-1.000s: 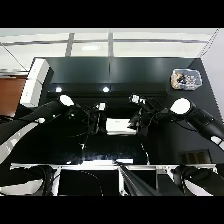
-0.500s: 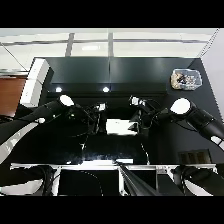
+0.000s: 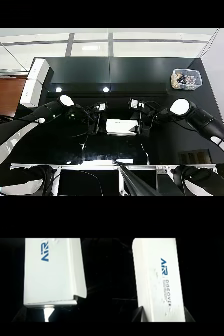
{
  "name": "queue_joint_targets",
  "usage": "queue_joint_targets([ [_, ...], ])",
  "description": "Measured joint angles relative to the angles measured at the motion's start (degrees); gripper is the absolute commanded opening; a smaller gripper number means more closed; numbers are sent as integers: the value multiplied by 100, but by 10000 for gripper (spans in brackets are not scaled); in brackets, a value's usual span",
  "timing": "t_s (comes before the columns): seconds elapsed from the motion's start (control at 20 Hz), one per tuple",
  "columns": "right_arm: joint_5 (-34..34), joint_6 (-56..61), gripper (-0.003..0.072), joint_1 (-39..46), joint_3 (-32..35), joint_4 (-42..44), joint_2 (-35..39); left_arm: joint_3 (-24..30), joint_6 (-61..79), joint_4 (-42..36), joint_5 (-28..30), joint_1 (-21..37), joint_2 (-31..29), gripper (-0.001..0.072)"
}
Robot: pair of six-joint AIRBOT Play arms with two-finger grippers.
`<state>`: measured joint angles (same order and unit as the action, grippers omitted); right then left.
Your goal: Fold the box and place the chain.
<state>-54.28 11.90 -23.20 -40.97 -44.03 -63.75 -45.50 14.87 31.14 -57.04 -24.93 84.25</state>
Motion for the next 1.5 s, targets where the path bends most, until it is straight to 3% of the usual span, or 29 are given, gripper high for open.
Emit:
queue_joint_targets([
  [0.3, -33, -13, 401, -9, -133, -57, 0, 0, -2, 2, 2, 0, 0, 483],
  [0.35, -63, -13, 323, -9, -140, -57, 0, 0, -2, 2, 2, 0, 0, 483],
  [0.4, -96, -11, 312, -9, -144, -57, 0, 0, -2, 4, 2, 2, 0, 483],
  [1.5, -76, 4, 312, -9, -9, -186, -13, 0, 4, 11, 4, 0, 0, 483],
])
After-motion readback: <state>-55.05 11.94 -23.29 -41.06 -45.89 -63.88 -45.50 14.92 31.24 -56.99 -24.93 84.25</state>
